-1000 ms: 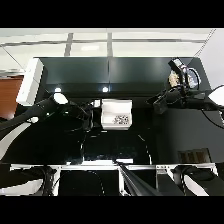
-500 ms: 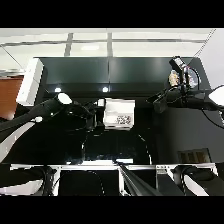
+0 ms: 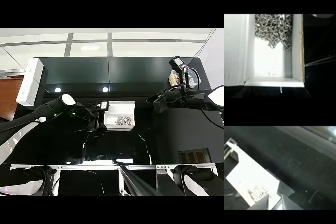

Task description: Fold the box and place the chain.

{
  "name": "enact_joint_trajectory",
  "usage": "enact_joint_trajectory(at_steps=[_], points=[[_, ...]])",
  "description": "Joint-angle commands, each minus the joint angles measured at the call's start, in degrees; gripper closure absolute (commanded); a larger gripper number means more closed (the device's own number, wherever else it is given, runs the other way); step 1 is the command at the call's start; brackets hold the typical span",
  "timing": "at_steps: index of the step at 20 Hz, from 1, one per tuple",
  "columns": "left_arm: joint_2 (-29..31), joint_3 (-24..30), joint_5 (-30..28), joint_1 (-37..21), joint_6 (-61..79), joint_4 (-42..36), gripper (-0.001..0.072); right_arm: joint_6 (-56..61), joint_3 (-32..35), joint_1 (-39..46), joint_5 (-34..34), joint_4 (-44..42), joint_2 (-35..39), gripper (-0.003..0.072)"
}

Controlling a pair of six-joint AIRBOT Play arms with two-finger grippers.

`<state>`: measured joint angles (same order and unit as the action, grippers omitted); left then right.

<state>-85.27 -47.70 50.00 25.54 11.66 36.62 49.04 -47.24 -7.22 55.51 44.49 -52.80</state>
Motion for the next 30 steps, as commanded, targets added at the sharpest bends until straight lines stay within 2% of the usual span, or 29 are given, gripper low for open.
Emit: enact_joint_trajectory(at_steps=[1,2,3,4,7,8,10,12,19,25,30], points=[[-0.1,0.0,1.4,0.7,0.1,0.0,0.0355,0.0,1.5,-0.2,-0.5,0.0,-0.5,0.0474],[-0.1,0.0,1.4,0.7,0.1,0.0,0.0357,0.8,2.1,-0.3,-1.1,-0.1,-1.0,0.0466],[-0.1,0.0,1.3,0.7,0.1,0.0,0.0357,4.3,2.5,-0.7,-3.1,0.0,-2.0,0.0164],[-0.1,0.0,1.2,0.7,0.1,0.0,0.0357,6.4,2.5,-1.2,-5.9,-0.4,-3.2,-0.0034],[-0.1,0.0,1.2,0.7,0.1,0.0,0.0357,7.7,2.4,-1.5,-18.3,-9.4,-8.2,-0.0033],[-0.1,0.0,1.0,0.7,0.1,0.0,0.0357,5.9,2.0,-1.6,-19.3,-13.6,-10.8,-0.0032],[-0.1,0.0,1.0,0.7,0.1,0.0,0.0357,0.9,0.5,-2.6,-15.3,-17.9,-15.7,-0.0032],[-0.1,0.0,0.2,0.7,0.0,0.0,0.0357,-5.2,-0.1,-4.2,-10.3,-17.7,-18.3,-0.0032],[-0.1,0.0,-1.1,0.7,-0.2,0.0,0.0357,-28.7,-1.1,-5.6,1.5,-11.4,-18.4,-0.0032],[-0.1,0.0,-0.3,0.7,-0.2,0.0,0.0357,-37.6,-1.1,-10.9,1.0,-2.2,-18.4,-0.0032],[-0.1,0.0,0.0,0.7,-0.2,0.0,0.0357,-37.6,-1.0,-11.5,0.2,-2.5,-18.5,-0.0032]])
